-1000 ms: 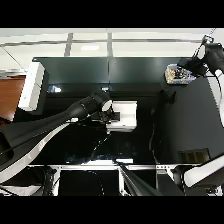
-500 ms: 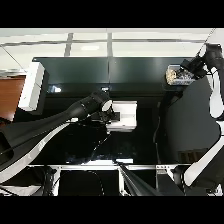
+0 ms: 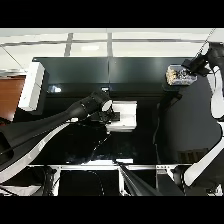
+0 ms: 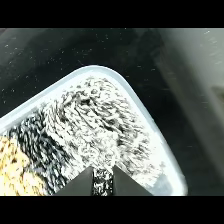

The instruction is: Fold the box and place the chain.

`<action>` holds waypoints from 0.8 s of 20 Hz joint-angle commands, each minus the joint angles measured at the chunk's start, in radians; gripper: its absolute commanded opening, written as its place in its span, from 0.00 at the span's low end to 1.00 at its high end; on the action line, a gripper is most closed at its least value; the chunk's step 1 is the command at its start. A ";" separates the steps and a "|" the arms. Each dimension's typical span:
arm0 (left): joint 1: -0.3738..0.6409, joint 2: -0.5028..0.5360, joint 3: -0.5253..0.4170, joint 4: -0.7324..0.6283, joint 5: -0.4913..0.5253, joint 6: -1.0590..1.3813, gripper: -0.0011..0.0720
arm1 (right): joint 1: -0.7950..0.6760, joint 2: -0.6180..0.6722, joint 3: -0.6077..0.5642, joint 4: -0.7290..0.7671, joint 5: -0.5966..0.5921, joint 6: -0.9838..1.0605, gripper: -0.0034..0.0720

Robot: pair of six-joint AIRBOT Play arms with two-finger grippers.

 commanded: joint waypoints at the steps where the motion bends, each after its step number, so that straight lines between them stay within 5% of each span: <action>1: 0.001 0.000 0.000 0.000 0.006 0.000 0.06 | 0.000 0.119 0.001 -0.014 0.043 -0.177 0.07; 4: 0.001 0.000 0.000 -0.001 0.006 0.000 0.06 | 0.002 0.274 0.000 0.002 0.117 -0.321 0.07; 11: 0.001 0.000 0.000 -0.001 0.006 0.000 0.06 | 0.002 0.656 -0.024 0.338 0.014 -0.455 0.07; 16: 0.001 0.000 0.000 -0.003 0.006 0.000 0.06 | 0.005 0.826 -0.024 0.483 0.044 -0.459 0.07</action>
